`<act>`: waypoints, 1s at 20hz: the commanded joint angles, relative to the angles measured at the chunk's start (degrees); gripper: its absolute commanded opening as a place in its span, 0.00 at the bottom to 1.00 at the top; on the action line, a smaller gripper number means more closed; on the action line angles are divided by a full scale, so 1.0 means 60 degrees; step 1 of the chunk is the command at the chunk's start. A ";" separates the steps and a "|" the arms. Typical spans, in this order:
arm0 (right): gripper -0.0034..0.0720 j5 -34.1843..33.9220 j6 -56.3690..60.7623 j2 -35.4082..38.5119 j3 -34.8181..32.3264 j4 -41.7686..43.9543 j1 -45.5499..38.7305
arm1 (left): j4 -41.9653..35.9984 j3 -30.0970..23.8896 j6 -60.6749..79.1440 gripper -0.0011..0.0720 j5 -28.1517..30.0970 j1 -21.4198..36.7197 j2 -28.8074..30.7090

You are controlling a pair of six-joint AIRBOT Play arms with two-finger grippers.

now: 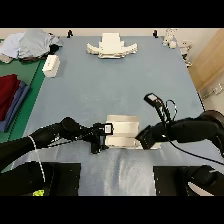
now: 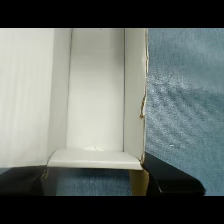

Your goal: Fold the box.

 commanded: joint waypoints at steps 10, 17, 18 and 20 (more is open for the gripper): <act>0.81 0.1949 -0.7136 -0.0441 -0.1902 -0.2033 0.0007 | 0.0000 0.0007 -0.0004 0.73 0.0000 0.0000 0.0000; 0.33 0.2801 -0.8389 -0.1016 -0.1898 -0.0506 0.0007 | 0.0000 0.0007 -0.0004 0.73 0.0004 0.0000 0.0000; 0.20 0.2801 -0.8488 -0.1016 -0.1898 -0.0386 0.0007 | 0.0000 0.0007 -0.0004 0.73 0.0004 0.0000 0.0000; 0.14 0.2805 -0.8633 -0.1016 -0.1898 -0.0120 0.0029 | 0.0000 0.0007 -0.0004 0.73 0.0000 0.0000 0.0000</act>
